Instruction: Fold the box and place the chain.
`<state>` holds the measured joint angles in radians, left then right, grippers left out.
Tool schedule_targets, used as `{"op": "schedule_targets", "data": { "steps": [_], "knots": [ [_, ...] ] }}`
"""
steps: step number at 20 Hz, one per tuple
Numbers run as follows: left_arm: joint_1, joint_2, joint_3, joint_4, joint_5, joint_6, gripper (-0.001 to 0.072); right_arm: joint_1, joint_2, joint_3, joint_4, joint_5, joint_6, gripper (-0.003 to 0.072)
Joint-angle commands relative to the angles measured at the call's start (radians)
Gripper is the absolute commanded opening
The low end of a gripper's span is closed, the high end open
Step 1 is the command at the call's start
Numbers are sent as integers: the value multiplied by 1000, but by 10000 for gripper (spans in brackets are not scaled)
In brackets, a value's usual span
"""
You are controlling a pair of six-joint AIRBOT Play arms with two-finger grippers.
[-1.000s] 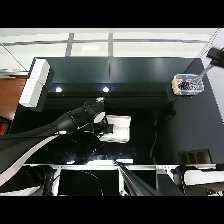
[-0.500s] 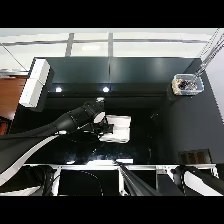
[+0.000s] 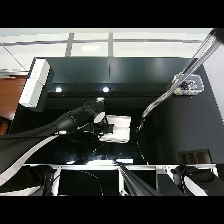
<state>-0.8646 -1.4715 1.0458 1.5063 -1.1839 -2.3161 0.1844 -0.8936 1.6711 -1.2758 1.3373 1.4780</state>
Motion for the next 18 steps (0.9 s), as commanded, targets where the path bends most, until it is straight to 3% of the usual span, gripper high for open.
{"op": "schedule_targets", "data": {
  "steps": [1, 8, 12, 18],
  "knots": [
    [0, 0, 0, 3, 1, 0, 31, 79, 34, -83, -17, 89, 10, 7],
    [0, 0, 0, 4, 2, 0, 31, 79, 35, -398, 380, 63, -93, 6],
    [0, 0, 0, 4, 2, 0, 31, 79, 35, -544, 465, 58, -119, 6],
    [1, 0, 0, 4, 2, 0, 30, 101, 33, -789, 697, -121, -187, 6]
  ]
}}
